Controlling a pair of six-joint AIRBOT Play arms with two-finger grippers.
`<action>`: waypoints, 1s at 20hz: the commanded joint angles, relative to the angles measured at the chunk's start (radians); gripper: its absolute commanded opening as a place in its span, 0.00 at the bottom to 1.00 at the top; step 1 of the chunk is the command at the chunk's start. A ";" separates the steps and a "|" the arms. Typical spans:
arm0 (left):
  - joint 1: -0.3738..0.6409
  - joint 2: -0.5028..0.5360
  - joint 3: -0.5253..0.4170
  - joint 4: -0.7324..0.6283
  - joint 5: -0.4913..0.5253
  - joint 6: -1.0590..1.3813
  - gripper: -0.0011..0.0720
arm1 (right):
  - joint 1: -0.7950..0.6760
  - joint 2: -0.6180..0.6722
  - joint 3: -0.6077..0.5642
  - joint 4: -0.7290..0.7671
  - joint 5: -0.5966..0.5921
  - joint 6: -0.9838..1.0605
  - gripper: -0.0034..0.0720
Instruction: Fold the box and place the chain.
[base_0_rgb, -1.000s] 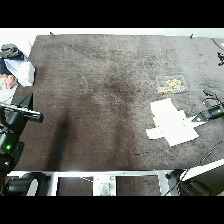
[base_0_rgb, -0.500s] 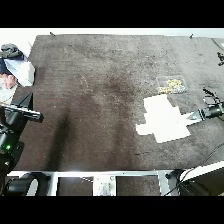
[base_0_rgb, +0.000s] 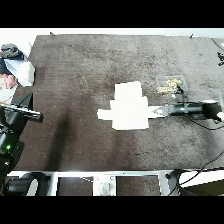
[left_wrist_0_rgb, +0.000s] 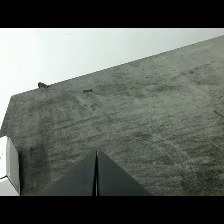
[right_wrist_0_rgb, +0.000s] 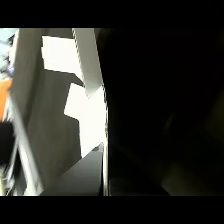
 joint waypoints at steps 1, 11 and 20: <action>0.001 0.001 0.000 0.000 -0.001 0.003 0.03 | 0.267 0.051 -0.014 0.187 -0.292 0.070 0.03; 0.001 0.000 0.002 -0.003 -0.169 0.006 0.88 | 0.538 0.030 0.106 0.136 -0.817 0.163 0.03; 0.001 -0.528 0.275 0.110 -0.318 -0.216 0.84 | 0.538 -0.018 0.108 0.140 -0.780 0.049 0.03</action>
